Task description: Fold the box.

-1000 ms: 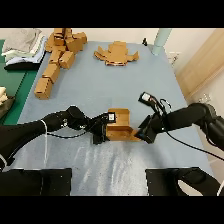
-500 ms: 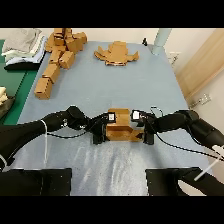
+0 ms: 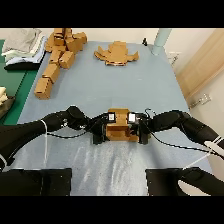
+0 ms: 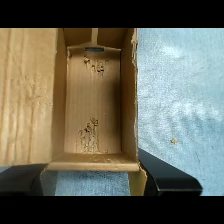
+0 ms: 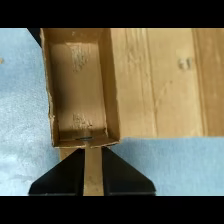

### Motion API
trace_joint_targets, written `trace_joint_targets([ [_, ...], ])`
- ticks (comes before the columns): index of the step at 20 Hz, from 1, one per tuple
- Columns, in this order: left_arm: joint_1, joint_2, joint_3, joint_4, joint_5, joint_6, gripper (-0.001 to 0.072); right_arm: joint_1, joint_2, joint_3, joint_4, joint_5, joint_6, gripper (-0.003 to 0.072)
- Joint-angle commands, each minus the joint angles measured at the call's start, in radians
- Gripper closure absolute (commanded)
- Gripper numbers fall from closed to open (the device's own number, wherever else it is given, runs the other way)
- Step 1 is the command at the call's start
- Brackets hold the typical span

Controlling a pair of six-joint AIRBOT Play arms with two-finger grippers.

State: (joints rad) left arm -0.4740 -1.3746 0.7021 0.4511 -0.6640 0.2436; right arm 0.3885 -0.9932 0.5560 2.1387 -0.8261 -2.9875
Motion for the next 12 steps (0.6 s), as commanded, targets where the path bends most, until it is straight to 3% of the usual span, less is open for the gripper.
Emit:
trace_joint_targets([
  [1,0.0,0.0,0.0,0.0,0.0,0.0,0.0187,0.028,-0.017,-0.001,0.02,0.031,-0.016,0.0532],
  [5,0.0,0.0,0.0,0.0,0.0,0.0,0.0187,0.068,-0.049,-0.001,0.02,0.073,-0.015,0.0517],
  [6,0.0,0.0,0.0,0.0,0.0,0.0,0.0186,0.071,-0.051,-0.001,0.023,0.077,-0.015,0.0408],
  [7,0.0,0.0,0.0,0.0,0.0,0.0,0.0186,0.071,-0.051,-0.001,0.024,0.077,-0.015,0.0241],
  [8,0.0,0.0,0.0,0.0,0.0,0.0,0.0186,0.071,-0.051,-0.001,0.024,0.076,-0.015,0.017],
  [10,0.0,0.0,0.0,0.0,0.0,0.0,0.0186,0.071,-0.051,-0.001,0.024,0.074,-0.015,0.0086],
  [12,0.0,0.0,0.0,0.0,0.0,0.0,0.0187,0.071,-0.051,-0.001,0.023,0.072,-0.015,0.0086],
])
